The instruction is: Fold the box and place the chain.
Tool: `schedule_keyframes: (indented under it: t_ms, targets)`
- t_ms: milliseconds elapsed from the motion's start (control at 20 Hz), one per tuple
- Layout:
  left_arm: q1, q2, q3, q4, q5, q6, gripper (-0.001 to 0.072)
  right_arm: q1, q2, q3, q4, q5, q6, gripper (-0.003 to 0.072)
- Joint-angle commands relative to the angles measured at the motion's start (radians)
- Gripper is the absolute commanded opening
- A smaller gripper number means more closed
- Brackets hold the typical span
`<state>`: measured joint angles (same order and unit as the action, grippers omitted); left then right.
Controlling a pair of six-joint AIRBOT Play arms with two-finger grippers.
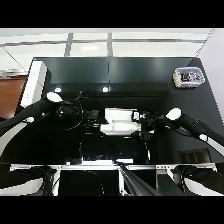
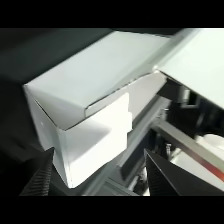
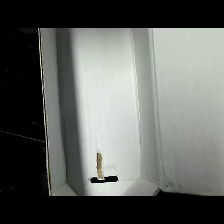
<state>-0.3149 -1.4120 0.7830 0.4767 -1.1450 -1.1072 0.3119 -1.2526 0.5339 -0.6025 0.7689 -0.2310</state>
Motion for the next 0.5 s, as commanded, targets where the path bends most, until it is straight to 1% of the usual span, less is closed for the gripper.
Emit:
schedule_keyframes:
  t_ms: [0,100,250,350,450]
  targets:
    - [-0.047,0.007,0.050,0.103,0.045,-0.111,0.0619,0.001,-0.001,0.000,0.000,0.000,0.000,0.0421]
    - [-0.087,0.008,0.083,0.172,0.043,-0.220,0.0619,0.001,-0.001,0.000,0.000,0.000,0.000,0.0421]
    - [-0.154,0.010,0.115,0.241,0.072,-0.290,0.0614,0.001,-0.001,0.000,0.000,0.000,0.000,0.0421]
    - [-0.178,0.010,0.133,0.260,0.076,-0.321,0.0483,0.001,-0.001,0.000,0.000,0.000,0.000,0.0421]
    - [-0.190,0.009,0.144,0.274,0.090,-0.348,0.0484,0.001,-0.001,0.000,0.000,0.000,0.000,0.0421]
